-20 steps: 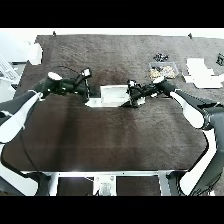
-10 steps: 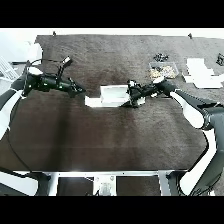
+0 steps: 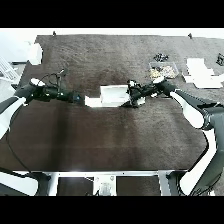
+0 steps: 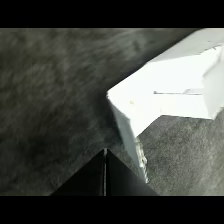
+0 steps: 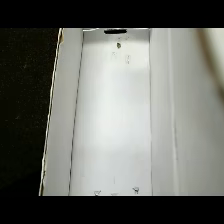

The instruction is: Fold the box and place the chain.

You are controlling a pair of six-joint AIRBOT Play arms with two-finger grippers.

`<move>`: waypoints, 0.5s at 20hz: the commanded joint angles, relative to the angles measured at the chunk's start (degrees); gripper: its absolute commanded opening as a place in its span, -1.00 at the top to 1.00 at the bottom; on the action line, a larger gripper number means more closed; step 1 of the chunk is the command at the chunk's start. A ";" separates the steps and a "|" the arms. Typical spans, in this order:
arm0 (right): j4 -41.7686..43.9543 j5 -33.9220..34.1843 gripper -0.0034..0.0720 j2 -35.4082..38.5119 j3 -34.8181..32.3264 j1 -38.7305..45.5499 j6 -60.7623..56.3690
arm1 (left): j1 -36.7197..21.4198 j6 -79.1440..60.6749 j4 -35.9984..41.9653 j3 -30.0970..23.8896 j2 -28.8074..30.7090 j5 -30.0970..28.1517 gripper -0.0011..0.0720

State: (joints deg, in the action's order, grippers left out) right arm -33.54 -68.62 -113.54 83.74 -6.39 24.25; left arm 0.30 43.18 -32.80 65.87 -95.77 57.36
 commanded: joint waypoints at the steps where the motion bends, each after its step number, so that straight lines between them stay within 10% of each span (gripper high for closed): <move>1: 0.02 -0.02 -0.66 0.02 0.00 0.02 -0.02 | 0.00 9.38 -2.23 -0.74 0.02 -0.79 0.92; 10: 0.02 -0.02 -0.66 0.02 0.00 0.02 -0.02 | 5.73 17.31 -2.97 -0.74 -0.44 -3.43 0.92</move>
